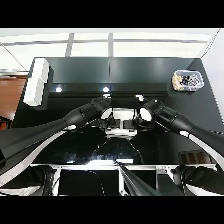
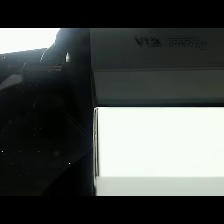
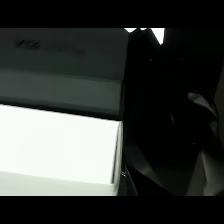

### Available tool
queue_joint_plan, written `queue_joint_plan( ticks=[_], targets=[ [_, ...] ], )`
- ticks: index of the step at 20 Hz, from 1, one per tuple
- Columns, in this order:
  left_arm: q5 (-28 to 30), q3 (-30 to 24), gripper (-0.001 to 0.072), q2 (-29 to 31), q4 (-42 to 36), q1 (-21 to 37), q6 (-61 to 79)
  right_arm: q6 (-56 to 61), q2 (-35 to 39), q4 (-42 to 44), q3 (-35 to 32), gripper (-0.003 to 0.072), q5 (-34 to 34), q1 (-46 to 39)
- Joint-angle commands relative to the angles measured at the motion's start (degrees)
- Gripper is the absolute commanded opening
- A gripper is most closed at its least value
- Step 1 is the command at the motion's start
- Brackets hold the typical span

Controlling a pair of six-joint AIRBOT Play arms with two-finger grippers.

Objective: Fold the box and place the chain.

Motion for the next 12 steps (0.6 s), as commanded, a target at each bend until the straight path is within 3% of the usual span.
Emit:
queue_joint_plan(
  ticks=[1,2,4,6,7,12],
  targets=[
    [-0.1,0.0,0.0027,0.0,0.0,0.0,0.1,2.2,-0.6,-2.2,0.6,0.0308,2.3,0.1],
    [-0.1,0.0,0.0027,0.0,0.0,0.0,0.1,2.4,-0.7,-2.1,0.6,0.0308,2.4,0.1],
    [-0.1,0.0,0.0028,0.0,0.0,0.0,0.1,2.5,-0.8,-1.4,0.6,0.0130,1.8,0.1],
    [-0.1,0.0,0.0027,0.0,0.0,0.0,0.1,2.6,-0.8,0.0,0.6,0.0127,0.6,0.0],
    [-0.1,0.0,0.0028,0.0,0.0,0.0,0.1,2.6,-0.8,0.4,0.6,0.0012,0.2,0.0],
    [-0.1,0.0,0.0027,0.0,0.0,0.0,0.1,2.6,-0.8,0.5,0.6,0.0012,0.2,0.0]
  ],
)
